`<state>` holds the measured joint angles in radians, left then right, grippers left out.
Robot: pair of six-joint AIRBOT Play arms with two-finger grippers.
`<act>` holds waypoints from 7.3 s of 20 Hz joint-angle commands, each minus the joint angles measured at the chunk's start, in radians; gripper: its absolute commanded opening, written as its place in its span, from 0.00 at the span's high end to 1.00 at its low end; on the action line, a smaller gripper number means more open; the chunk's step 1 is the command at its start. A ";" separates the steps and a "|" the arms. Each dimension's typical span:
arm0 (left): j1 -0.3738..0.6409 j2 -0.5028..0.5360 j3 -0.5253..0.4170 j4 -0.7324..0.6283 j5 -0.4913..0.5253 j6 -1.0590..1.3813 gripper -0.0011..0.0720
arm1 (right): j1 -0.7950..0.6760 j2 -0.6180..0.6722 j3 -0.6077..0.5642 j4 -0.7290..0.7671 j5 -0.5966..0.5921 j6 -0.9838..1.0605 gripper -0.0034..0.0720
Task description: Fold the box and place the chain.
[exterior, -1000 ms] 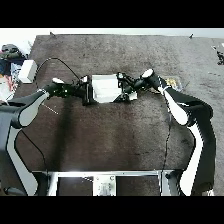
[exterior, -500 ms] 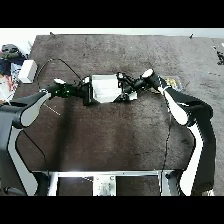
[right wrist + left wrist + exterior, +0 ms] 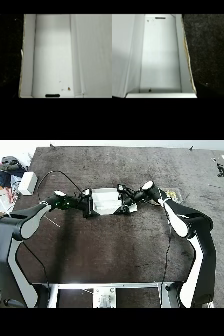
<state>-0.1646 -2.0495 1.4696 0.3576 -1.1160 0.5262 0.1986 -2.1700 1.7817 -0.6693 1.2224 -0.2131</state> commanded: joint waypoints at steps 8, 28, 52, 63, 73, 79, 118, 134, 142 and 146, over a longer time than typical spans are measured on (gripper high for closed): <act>-0.001 0.000 0.001 0.000 0.012 -0.002 0.51 | 0.000 0.001 0.000 0.000 0.000 0.000 0.36; -0.001 -0.001 0.001 0.000 0.008 -0.002 0.51 | 0.000 0.001 0.000 0.003 0.000 0.000 0.36; -0.001 0.000 0.001 0.000 0.008 -0.002 0.51 | -0.111 0.210 0.000 -0.071 0.136 0.287 0.03; -0.001 0.000 0.001 0.000 0.008 -0.002 0.51 | 0.008 0.206 0.000 0.072 -0.153 0.286 0.94; -0.001 0.000 0.001 0.000 0.008 -0.002 0.51 | 0.008 0.129 -0.002 0.042 -0.286 0.232 0.94; -0.001 -0.001 0.001 0.000 0.008 -0.002 0.51 | 0.008 0.111 -0.002 -0.011 -0.244 0.232 0.94; -0.001 -0.001 0.001 0.000 0.008 -0.002 0.51 | 0.022 0.161 -0.005 -0.277 0.038 0.188 0.41; -0.001 0.000 0.001 0.000 0.007 -0.002 0.51 | 0.072 0.146 -0.008 -0.213 -0.023 0.190 0.69; -0.001 0.000 0.001 0.000 0.006 -0.002 0.51 | 0.072 0.144 -0.008 -0.199 -0.016 0.214 0.02; -0.001 0.000 0.001 0.000 0.006 -0.002 0.51 | 0.072 0.144 -0.008 -0.229 -0.014 0.267 0.03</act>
<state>-0.1654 -2.0495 1.4700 0.3584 -1.1114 0.5243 0.2703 -2.0254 1.7744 -0.8738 1.2037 0.0147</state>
